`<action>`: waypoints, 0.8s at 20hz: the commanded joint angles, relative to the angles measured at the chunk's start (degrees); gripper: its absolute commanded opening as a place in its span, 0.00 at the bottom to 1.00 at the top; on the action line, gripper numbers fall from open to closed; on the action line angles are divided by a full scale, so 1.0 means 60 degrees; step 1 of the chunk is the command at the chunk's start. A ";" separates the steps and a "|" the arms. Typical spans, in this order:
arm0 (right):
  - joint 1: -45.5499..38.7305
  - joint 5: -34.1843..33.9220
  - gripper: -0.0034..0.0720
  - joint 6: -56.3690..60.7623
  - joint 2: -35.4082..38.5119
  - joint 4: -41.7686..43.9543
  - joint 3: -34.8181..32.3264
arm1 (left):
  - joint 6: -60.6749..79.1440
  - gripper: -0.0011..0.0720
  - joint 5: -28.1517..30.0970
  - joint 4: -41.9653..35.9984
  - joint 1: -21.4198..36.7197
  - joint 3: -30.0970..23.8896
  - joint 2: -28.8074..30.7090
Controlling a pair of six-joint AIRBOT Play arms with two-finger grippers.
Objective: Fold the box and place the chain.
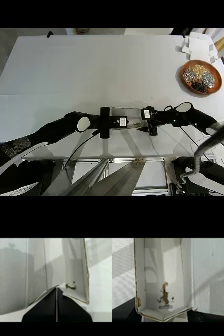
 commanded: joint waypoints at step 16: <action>0.0004 -0.0018 0.65 0.0011 0.0000 0.0015 0.0007 | -0.7923 0.02 -0.3071 0.3566 0.0780 0.0000 0.3362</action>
